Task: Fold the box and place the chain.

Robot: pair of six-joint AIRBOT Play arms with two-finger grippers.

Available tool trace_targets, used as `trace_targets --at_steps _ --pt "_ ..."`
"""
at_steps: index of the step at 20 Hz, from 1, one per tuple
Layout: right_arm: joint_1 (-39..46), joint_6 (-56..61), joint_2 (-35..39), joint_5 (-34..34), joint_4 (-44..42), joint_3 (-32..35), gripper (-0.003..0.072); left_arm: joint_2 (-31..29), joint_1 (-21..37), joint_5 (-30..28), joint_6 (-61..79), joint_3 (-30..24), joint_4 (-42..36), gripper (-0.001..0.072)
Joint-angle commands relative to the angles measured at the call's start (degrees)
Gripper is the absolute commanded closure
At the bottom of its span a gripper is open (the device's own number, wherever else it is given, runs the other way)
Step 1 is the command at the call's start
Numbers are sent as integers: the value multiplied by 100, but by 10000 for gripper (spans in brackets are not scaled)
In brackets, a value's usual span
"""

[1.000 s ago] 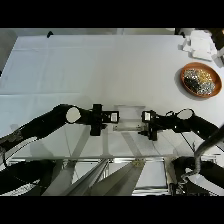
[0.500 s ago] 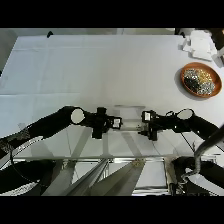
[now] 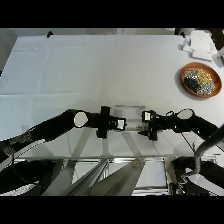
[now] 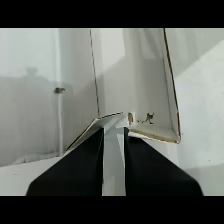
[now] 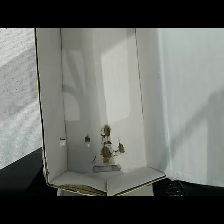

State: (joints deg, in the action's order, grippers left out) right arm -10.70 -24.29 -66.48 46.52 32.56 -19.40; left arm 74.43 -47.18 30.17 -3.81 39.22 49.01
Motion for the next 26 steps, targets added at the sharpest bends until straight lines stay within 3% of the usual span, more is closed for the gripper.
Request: trace_targets --at_steps 1,9,12,17,19,21,26 --pt "0 0 4 0 -2 0 272 2 -92 -234 4 7 -79 575" --pt "0 0 4 -2 -2 0 272 282 -439 -404 2 7 -229 545" --pt "0 0 4 -2 -2 0 272 286 -472 -409 2 7 -227 360" --pt "0 0 4 0 -2 0 272 260 -490 -396 -4 7 -227 357" --pt "0 0 4 0 -2 0 272 90 -503 -337 -101 7 -229 412" --pt "0 0 4 -2 -2 0 272 -260 -431 28 -590 7 -190 707" --pt "0 0 4 -2 -2 0 272 -1397 345 1167 -2612 7 -179 706"
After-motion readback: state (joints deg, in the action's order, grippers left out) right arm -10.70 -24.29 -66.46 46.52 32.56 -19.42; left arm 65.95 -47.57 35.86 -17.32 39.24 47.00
